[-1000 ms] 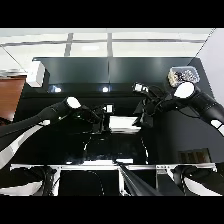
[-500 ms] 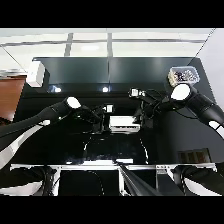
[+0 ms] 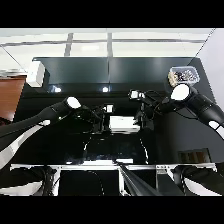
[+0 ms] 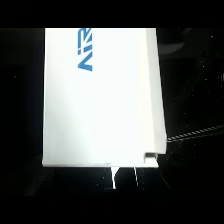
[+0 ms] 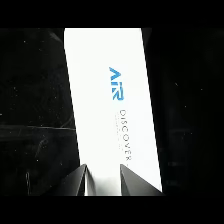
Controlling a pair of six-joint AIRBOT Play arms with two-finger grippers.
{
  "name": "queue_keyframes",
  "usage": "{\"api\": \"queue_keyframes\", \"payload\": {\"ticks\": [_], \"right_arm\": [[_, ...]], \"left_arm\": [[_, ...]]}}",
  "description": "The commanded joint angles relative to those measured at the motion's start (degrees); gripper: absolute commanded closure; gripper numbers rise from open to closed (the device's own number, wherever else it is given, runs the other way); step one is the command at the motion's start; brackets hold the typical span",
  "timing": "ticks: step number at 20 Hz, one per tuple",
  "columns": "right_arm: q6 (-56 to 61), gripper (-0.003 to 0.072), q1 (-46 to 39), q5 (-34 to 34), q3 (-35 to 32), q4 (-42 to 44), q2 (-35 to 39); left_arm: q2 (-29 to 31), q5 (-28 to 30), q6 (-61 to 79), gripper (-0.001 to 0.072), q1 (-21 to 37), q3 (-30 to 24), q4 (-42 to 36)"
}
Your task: Fold the box and place the chain.
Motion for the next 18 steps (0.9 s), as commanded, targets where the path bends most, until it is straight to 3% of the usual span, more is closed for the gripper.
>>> {"api": "queue_keyframes", "payload": {"ticks": [1,4,5,18], "right_arm": [[0.02,0.0457,0.07,0.04,-0.02,-0.55,-0.02],[0.66,0.0482,0.07,-0.09,-0.02,-1.16,0.0],[0.66,0.0569,0.07,-0.02,-0.02,-1.16,-0.02],[1.11,0.0566,0.07,0.74,-0.02,-1.22,-0.02]], "left_arm": [[-0.02,-0.02,0.0,0.0244,-0.04,0.02,0.02],[-0.02,-0.02,0.0,0.0244,-0.04,0.02,0.0],[-0.02,-0.02,0.0,0.0244,-0.04,0.02,0.0],[-0.02,-0.02,0.0,0.0244,-0.04,0.02,0.02]]}}
